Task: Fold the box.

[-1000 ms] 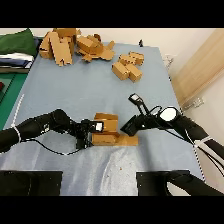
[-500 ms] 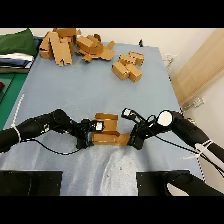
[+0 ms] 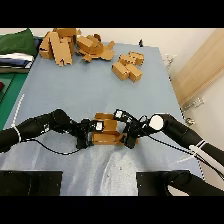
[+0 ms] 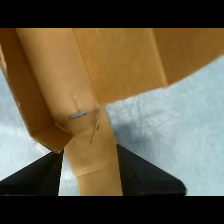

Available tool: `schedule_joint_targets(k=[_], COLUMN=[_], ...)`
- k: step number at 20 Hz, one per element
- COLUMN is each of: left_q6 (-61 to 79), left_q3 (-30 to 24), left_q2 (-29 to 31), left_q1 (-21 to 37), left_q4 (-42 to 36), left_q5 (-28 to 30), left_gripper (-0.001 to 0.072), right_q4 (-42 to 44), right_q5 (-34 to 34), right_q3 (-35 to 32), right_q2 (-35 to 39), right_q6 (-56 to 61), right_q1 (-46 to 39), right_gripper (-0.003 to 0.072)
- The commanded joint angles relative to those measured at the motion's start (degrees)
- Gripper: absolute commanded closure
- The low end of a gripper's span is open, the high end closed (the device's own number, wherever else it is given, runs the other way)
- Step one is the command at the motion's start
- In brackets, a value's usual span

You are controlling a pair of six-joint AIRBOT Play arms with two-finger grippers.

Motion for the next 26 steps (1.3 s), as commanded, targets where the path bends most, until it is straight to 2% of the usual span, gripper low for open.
schedule_joint_targets(k=[1, 4, 6, 7, 8, 9, 10, 12, 14, 20, 21, 22, 23, 26], left_q6=[0.0, 0.0, 0.0, 0.0, 0.0, 0.0, 0.0, 0.0, 0.0, 0.0, 0.0, 0.0, 0.0, 0.0], left_q3=[0.0, 0.0, 0.0, 0.0, 0.0, 0.0, 0.0, 0.0, 0.0, 0.0, 0.0, 0.0, 0.0, 0.0], left_q2=[-0.02, -0.02, -0.02, -0.02, -0.02, -0.02, -0.02, -0.02, -0.02, -0.02, -0.02, -0.02, -0.02, -0.02], left_q1=[0.0, 0.0, 0.0, 0.0, 0.0, 0.0, 0.0, 0.0, 0.0, 0.0, 0.0, 0.0, 0.0, 0.0], left_q4=[0.0, -0.02, -0.02, -0.02, -0.02, -0.02, -0.02, -0.02, -0.02, -0.02, -0.02, -0.02, -0.02, -0.02], left_q5=[-0.11, -0.15, -0.15, -0.15, -0.17, -0.17, -0.22, -0.52, -0.52, -0.52, -0.55, -0.52, -0.55, -0.55], left_gripper=[0.0443, 0.0443, 0.0444, 0.0444, 0.0444, 0.0444, 0.0443, 0.0444, 0.0444, 0.0443, 0.0443, 0.0444, 0.0443, 0.0444], right_q4=[0.61, 1.55, 2.36, 2.73, 2.73, 2.64, 2.71, 2.64, 2.64, 3.96, 5.14, 6.21, 6.99, 7.56], right_q5=[-3.48, -1.2, -1.27, -1.27, -1.4, -1.86, -2.1, -3.74, -5.2, -5.66, -5.66, -5.77, -5.9, -6.21], right_q3=[0.07, 0.07, 0.07, 0.07, 0.07, 0.07, 0.07, 0.07, 0.07, 0.07, 0.07, 0.07, 0.07, 0.07], right_q2=[-0.2, -0.2, -0.2, -0.2, -0.2, -0.2, -0.2, -0.26, -0.46, -4.33, -5.01, -5.38, -5.46, -5.42], right_q6=[0.0, 0.0, 0.0, 0.0, -0.02, -0.02, 0.0, 0.0, 0.0, 0.04, 0.02, 0.02, 0.02, 0.02], right_q1=[0.81, 1.88, 3.45, 4.5, 5.66, 6.62, 7.39, 8.35, 8.57, 8.57, 8.57, 8.57, 8.57, 8.57], right_gripper=[0.0154, 0.0155, 0.0189, 0.032, 0.0405, 0.0416, 0.0522, 0.0535, 0.0586, 0.0583, 0.0561, 0.0428, 0.0385, 0.038])
